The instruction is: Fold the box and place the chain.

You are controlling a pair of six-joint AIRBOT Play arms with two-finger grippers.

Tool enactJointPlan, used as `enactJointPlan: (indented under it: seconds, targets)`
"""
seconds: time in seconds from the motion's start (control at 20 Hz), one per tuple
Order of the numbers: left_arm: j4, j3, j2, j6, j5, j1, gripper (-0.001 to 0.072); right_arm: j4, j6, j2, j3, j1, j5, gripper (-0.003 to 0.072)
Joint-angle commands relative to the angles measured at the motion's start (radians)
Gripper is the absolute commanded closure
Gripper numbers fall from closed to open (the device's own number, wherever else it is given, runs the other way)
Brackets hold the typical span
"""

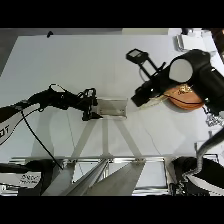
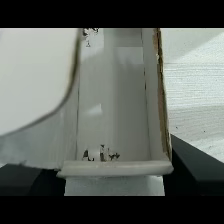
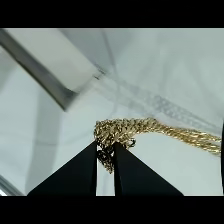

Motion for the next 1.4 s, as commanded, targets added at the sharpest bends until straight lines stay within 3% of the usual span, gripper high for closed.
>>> enactJointPlan:
  seconds: [0.0, 0.45, 0.7, 0.95, 1.2, 1.35]
  targets:
    - [0.0, 0.001, 0.0, 0.0, 0.0, -0.001, 0.0335, 0.093, -0.001, 0.002, 0.0, 0.079, -0.117, 0.0679]
    - [0.0, 0.001, 0.0, 0.0, 0.0, -0.001, 0.0335, 0.118, -0.002, -0.011, 0.0, 0.111, -0.225, 0.068]
    - [0.0, 0.001, 0.0, 0.0, 0.0, -0.001, 0.0335, 0.226, -0.081, -0.115, 0.0, 0.111, -0.237, 0.068]
    - [0.0, 0.001, 0.0, 0.0, 0.0, -0.001, 0.0335, 0.166, -0.076, -0.163, 0.0, 0.11, -0.307, 0.0681]
    - [0.0, 0.001, 0.0, 0.0, 0.0, -0.001, 0.0335, 0.061, -0.026, -0.067, 0.0, 0.038, -0.246, 0.0681]
    - [0.0, 0.001, 0.0, 0.0, 0.0, -0.001, 0.0335, -0.065, -0.005, 0.007, 0.0, -0.011, -0.127, 0.0681]
